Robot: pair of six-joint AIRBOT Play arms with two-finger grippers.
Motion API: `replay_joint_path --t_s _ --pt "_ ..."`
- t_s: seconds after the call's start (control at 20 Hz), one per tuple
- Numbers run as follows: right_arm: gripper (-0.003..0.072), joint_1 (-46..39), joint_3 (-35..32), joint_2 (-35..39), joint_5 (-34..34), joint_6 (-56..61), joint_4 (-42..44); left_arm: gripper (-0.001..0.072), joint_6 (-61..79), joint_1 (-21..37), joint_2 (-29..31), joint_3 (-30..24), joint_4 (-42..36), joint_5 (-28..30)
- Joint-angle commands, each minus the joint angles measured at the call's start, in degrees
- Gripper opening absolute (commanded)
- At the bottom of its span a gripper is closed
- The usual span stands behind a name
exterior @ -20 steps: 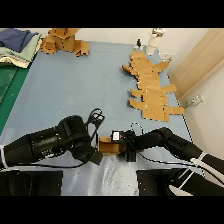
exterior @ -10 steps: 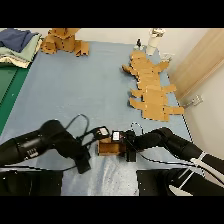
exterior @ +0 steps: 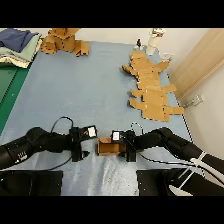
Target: Fold the box.
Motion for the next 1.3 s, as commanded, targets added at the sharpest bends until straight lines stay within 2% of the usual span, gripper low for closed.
replay_joint_path --t_s 0.0,0.15,0.45,1.25 --pt "0.0474 0.02 0.0 0.02 0.02 0.02 0.02 0.0703 2.6 -7.74 -1.77 -0.74 -0.87 -9.01" --pt "0.0474 0.02 0.0 0.02 0.02 0.02 0.02 0.0702 2.43 -9.6 -4.07 -0.79 -0.92 -10.62" --pt "0.0473 0.02 0.0 0.02 0.02 0.02 0.02 0.0703 1.31 -9.53 -4.63 -0.79 -1.16 -12.7" --pt "0.0473 0.02 0.0 0.02 0.02 0.02 0.02 0.0703 2.03 -9.57 -8.7 -0.7 -8.41 -17.53"
